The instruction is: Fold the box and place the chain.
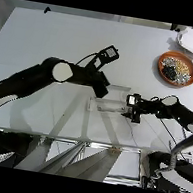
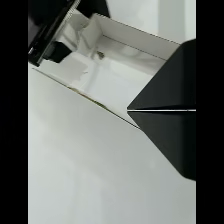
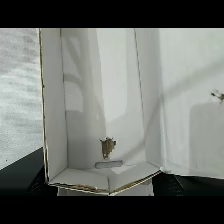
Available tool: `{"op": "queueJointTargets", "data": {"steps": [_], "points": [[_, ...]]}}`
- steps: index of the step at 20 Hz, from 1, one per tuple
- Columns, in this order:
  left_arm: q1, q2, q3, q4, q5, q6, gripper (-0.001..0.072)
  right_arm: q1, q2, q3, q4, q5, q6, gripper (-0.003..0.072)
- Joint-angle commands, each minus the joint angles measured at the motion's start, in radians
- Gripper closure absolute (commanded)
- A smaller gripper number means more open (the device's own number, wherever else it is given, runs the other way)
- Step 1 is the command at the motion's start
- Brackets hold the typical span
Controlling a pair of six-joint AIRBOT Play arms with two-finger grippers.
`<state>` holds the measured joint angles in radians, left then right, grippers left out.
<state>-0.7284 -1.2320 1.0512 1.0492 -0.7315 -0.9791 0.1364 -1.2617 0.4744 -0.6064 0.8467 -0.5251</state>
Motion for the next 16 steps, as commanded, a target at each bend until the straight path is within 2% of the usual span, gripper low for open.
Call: {"op": "queueJointTargets", "data": {"steps": [1,6,11,16], "points": [[0.002,0.093,-0.002,0.106,-0.135,-0.019,0.0711,0.0,0.001,0.0,0.001,0.002,0.0,0.027],[-0.051,0.093,-0.138,0.111,-0.114,0.023,0.0711,0.0,0.001,0.0,0.001,0.002,0.0,0.027],[-0.078,0.087,-0.268,0.111,-0.042,0.117,0.0709,0.0,0.001,0.0,0.001,0.002,0.0,0.027],[-0.077,0.006,-0.293,0.111,0.058,0.128,0.0704,0.0,0.001,0.0,0.001,0.002,0.0,0.027]]}}
